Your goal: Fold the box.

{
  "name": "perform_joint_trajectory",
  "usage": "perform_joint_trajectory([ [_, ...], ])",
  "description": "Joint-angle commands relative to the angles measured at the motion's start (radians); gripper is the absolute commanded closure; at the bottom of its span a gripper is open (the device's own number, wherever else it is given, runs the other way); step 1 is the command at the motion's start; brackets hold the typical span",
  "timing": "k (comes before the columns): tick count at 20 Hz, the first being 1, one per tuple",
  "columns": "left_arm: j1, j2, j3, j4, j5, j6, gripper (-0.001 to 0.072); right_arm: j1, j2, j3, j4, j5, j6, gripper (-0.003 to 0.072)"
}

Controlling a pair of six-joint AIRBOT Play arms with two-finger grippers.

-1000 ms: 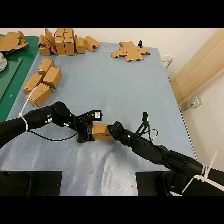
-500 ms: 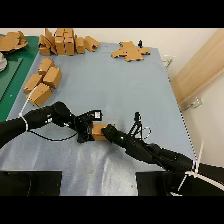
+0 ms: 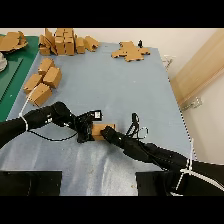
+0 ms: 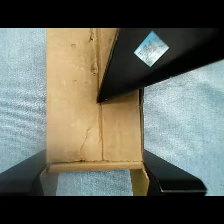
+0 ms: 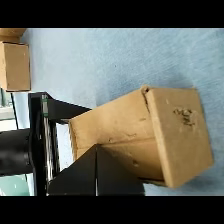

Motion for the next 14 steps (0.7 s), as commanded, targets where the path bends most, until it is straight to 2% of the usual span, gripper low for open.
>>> perform_joint_trajectory([
  [1,0.0,0.0,0.0,-0.001,0.0,-0.002,0.0308,0.001,0.053,-0.001,-0.048,0.001,-0.001,0.0685],
  [4,0.0,0.0,0.0,-0.001,0.0,-0.001,0.0308,-0.022,0.226,-0.001,-0.185,-0.004,-0.021,0.0685],
  [6,0.0,0.0,0.0,-0.001,0.0,-0.002,0.0308,-0.099,0.32,-0.001,-0.214,-0.112,-0.039,0.0685],
  [8,0.0,0.0,0.0,-0.001,0.0,-0.002,0.0307,-0.193,0.385,-0.001,-0.343,-0.214,-0.038,0.0685],
  [10,0.0,0.0,0.0,-0.001,0.0,-0.002,0.0308,-0.285,0.422,-0.001,-0.449,-0.259,-0.038,0.0685],
  [14,0.0,0.0,0.0,-0.001,0.0,-0.002,0.0307,-0.434,0.426,-0.001,-0.645,-0.257,-0.04,0.0683],
])
